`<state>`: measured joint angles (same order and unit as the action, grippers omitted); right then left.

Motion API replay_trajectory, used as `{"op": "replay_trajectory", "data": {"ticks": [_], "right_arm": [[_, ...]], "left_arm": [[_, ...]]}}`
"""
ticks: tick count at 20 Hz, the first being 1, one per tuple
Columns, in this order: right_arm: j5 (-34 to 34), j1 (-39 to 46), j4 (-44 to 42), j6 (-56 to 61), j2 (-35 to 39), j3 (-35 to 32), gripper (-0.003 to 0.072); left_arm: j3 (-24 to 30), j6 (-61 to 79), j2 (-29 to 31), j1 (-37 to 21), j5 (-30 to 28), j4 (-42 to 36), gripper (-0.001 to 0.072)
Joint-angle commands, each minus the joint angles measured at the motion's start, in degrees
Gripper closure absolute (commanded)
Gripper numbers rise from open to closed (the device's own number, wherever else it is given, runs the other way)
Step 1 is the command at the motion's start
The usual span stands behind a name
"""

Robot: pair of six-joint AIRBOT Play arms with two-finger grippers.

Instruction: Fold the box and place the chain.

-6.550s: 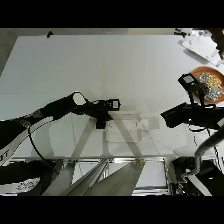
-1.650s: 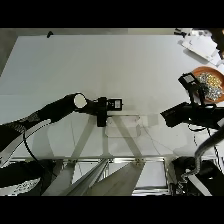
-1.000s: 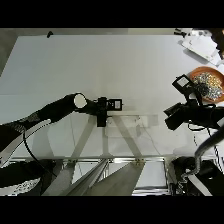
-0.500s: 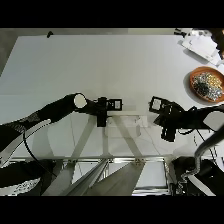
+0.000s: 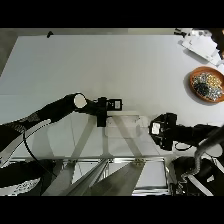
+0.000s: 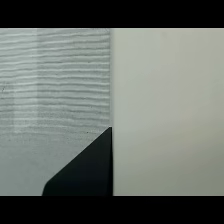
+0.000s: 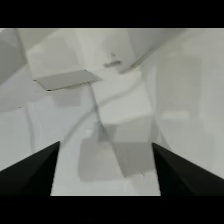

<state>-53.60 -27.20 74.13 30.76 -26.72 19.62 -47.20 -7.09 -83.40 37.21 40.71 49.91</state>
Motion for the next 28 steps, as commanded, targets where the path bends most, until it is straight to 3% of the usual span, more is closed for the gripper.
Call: {"op": "replay_trajectory", "data": {"ticks": [1,5,9,18,21,28], "right_arm": [[9.7,-6.3,-1.9,-4.1,1.1,-6.4,-0.0021],[23.3,-13.6,-3.1,-4.7,-6.4,-7.1,-0.0024],[24.5,-15.7,-5.7,-8.0,-14.7,-7.4,-0.002],[33.3,-15.7,-9.8,-10.0,-21.0,-7.7,-0.0011],[38.1,-15.0,-13.0,-10.1,-20.9,-7.7,-0.0011],[36.4,-6.3,-14.3,-10.1,-15.2,-7.6,-0.0011]], "left_arm": [[0.0,0.0,0.0,0.0,0.0,-0.1,0.0697],[0.0,0.0,0.0,0.0,0.0,-0.1,0.0697],[0.0,0.0,0.0,0.0,0.0,-0.1,0.0697],[0.0,0.0,0.0,0.0,0.0,-0.1,0.0697],[0.0,0.0,0.0,0.0,0.0,-0.1,0.0697],[0.0,0.0,0.0,0.0,0.0,-0.1,0.0697]]}}
